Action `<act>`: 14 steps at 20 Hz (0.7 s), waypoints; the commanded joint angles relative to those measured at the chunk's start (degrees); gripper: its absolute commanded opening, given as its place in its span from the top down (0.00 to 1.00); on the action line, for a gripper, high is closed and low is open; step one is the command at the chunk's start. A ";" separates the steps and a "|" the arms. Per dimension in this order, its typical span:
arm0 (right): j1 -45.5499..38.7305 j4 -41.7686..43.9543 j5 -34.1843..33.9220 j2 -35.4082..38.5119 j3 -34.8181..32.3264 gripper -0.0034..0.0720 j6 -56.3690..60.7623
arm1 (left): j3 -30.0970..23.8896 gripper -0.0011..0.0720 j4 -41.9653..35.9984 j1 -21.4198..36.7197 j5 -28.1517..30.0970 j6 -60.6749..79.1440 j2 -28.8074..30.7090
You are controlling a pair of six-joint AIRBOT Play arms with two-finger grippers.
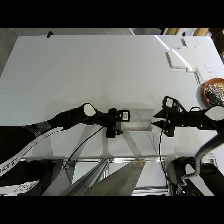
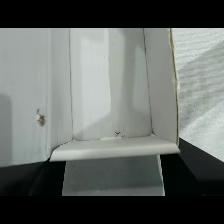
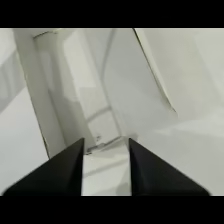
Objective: Fold the box and place the chain.
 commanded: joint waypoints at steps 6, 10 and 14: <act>-7.89 -1.42 -6.78 1.25 0.00 0.94 42.12 | -0.02 0.81 0.00 -0.02 0.00 0.02 0.00; -11.89 -12.72 -9.68 -5.16 -0.02 0.94 55.12 | -0.02 0.81 0.00 -0.02 0.00 0.00 0.00; -11.85 -14.16 -8.59 -10.40 -0.02 0.94 56.57 | -0.02 0.81 0.00 -0.02 0.00 0.00 0.00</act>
